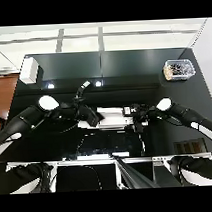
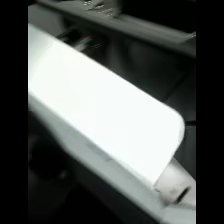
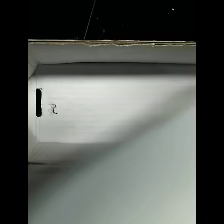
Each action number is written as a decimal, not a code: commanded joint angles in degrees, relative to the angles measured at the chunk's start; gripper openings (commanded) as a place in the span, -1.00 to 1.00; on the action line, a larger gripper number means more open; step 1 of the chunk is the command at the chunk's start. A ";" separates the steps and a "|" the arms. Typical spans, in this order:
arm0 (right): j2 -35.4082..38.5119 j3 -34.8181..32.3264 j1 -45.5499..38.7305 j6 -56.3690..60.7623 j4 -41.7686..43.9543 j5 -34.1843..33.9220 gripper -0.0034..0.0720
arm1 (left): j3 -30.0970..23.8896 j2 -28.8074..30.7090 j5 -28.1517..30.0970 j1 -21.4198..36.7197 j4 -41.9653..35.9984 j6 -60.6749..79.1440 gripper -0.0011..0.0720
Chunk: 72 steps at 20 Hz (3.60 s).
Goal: Fold the box and place the chain.
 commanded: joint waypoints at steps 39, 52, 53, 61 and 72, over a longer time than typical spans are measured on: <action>0.00 -0.02 -0.02 0.15 0.02 -0.15 0.13 | -1.25 -2.75 0.98 -0.09 20.02 40.87 0.46; 0.00 -0.02 -0.02 0.15 0.02 -0.15 0.13 | -1.25 -6.03 3.82 -4.00 8.50 39.21 -0.43; 0.00 -0.02 -0.02 0.17 0.02 -0.15 0.13 | -1.25 -6.03 4.17 -4.00 8.44 37.62 -0.43; 0.00 -0.02 -0.02 0.15 0.02 -0.15 0.13 | -1.09 -5.84 4.26 -3.78 9.20 34.86 -0.64; 0.00 -0.02 -0.02 0.17 0.02 -0.15 0.13 | 3.72 5.03 -20.09 18.27 40.30 -33.09 -0.90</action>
